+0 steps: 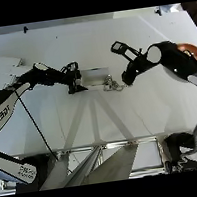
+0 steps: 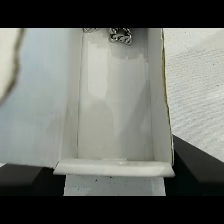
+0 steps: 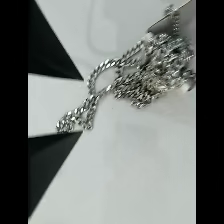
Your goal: Fold the box and place the chain.
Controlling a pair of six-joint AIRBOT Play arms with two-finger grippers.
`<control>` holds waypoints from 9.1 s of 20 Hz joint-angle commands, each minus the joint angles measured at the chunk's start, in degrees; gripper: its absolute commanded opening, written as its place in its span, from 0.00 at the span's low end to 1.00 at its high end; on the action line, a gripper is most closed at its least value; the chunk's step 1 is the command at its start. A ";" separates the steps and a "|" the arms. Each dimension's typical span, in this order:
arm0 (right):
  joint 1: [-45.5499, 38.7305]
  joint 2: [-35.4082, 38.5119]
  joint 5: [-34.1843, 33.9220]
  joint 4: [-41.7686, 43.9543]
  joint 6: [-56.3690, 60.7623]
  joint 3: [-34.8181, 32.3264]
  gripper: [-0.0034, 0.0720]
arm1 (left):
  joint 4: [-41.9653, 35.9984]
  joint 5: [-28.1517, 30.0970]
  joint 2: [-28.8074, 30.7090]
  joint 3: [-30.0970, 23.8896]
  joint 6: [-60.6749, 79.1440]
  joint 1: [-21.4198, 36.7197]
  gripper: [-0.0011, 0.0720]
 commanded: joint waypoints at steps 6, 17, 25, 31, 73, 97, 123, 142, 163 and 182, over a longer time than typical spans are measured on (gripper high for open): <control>0.42 -9.94 -3.85 5.66 -15.47 -0.42 0.65 | 0.02 0.00 0.02 0.00 0.00 0.02 0.58; 3.04 -15.65 -9.18 10.47 -17.94 -0.42 0.29 | 0.02 0.00 0.02 0.00 0.00 0.02 0.58; 3.19 -12.00 -6.73 5.79 -11.69 -0.39 0.06 | 0.02 0.00 0.02 0.00 0.00 0.02 0.58; 3.21 -3.67 -8.02 6.62 -11.56 -0.28 0.06 | 0.02 0.00 0.02 0.00 0.00 0.02 0.58; -0.35 -6.58 -7.30 11.98 -15.56 -5.11 0.69 | 0.02 0.00 0.02 0.00 0.00 0.02 0.58; 5.22 -3.72 -11.37 7.96 -15.72 -5.20 0.06 | 0.02 0.00 0.02 0.00 0.00 0.02 0.58; 8.94 -6.25 -25.20 54.31 -43.50 -5.14 0.06 | 0.02 0.00 0.02 0.00 0.00 0.02 0.58; -2.27 1.86 -14.95 22.32 -33.33 -14.38 0.63 | 0.02 0.00 0.02 0.00 0.00 0.02 0.58; 5.88 -7.78 -26.08 23.15 -29.49 -15.72 0.06 | 0.02 0.00 0.02 0.00 0.00 0.02 0.58; 6.86 6.49 -36.06 20.50 -19.32 -14.80 0.06 | 0.02 0.00 0.02 0.00 0.00 0.02 0.58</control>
